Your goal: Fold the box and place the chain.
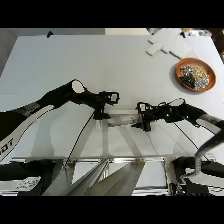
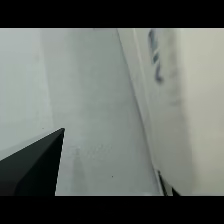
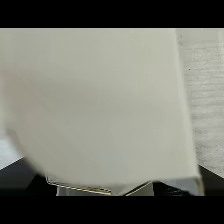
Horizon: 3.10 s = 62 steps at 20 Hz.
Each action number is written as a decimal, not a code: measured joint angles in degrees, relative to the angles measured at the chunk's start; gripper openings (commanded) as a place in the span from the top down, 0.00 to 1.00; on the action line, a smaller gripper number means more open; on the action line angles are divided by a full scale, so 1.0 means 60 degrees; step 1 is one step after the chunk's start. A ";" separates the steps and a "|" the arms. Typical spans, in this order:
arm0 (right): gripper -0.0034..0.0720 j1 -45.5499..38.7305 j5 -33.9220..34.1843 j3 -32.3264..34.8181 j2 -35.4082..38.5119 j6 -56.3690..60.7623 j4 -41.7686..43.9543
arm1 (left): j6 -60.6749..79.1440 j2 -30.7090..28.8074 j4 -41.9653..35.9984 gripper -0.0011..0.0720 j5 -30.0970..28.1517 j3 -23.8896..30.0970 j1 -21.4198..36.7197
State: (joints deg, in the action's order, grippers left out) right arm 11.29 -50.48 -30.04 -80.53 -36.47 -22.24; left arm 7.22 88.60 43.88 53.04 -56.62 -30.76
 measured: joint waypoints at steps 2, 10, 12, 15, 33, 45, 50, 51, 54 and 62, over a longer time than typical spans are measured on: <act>0.41 -0.0004 0.0036 -0.0004 0.0000 0.0018 0.0033 | -0.0233 -0.0426 0.0244 0.04 -0.0007 0.0000 0.0004; 0.41 -0.0004 0.0051 -0.0004 0.0000 0.0040 0.0055 | -0.3413 -0.1982 0.3147 0.34 0.0586 0.0004 0.0004; 0.41 -0.0007 0.0062 -0.0004 0.0000 0.0066 0.0062 | -0.4328 -0.2273 0.3628 0.83 0.0812 0.0004 -0.0011; 0.41 -0.0007 0.0051 -0.0004 0.0000 0.0047 0.0051 | -0.5278 -0.2623 0.3770 0.98 0.1621 0.0004 -0.0200; 0.41 -0.0007 0.0033 -0.0004 0.0000 0.0022 0.0033 | -0.5989 -0.0659 0.0076 0.98 -0.3293 0.0004 -0.1592; 0.41 -0.0007 0.0029 -0.0007 0.0000 0.0015 0.0029 | -0.5931 -0.1217 0.0667 0.98 -0.2572 0.0004 -0.0896; 0.41 -0.0007 0.0029 -0.0004 0.0000 0.0018 0.0029 | -0.6408 -0.2867 0.1708 0.98 -0.0470 0.0004 -0.0138; 0.41 -0.0007 0.0029 -0.0004 0.0000 0.0018 0.0029 | -0.6462 -0.3024 0.1785 0.98 -0.0109 0.0018 -0.0069; 0.41 -0.0007 0.0029 -0.0007 0.0000 0.0018 0.0029 | -0.6451 -0.3177 0.1953 0.98 0.0627 0.0321 0.0058; 0.41 -0.0007 0.0025 -0.0007 0.0000 0.0018 0.0033 | -0.4805 -0.2867 0.1632 0.98 0.1071 0.1978 0.0168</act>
State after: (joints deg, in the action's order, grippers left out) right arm 11.25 -50.33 -30.09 -80.53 -36.36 -22.04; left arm -21.61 71.40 53.67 59.46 -44.75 -29.76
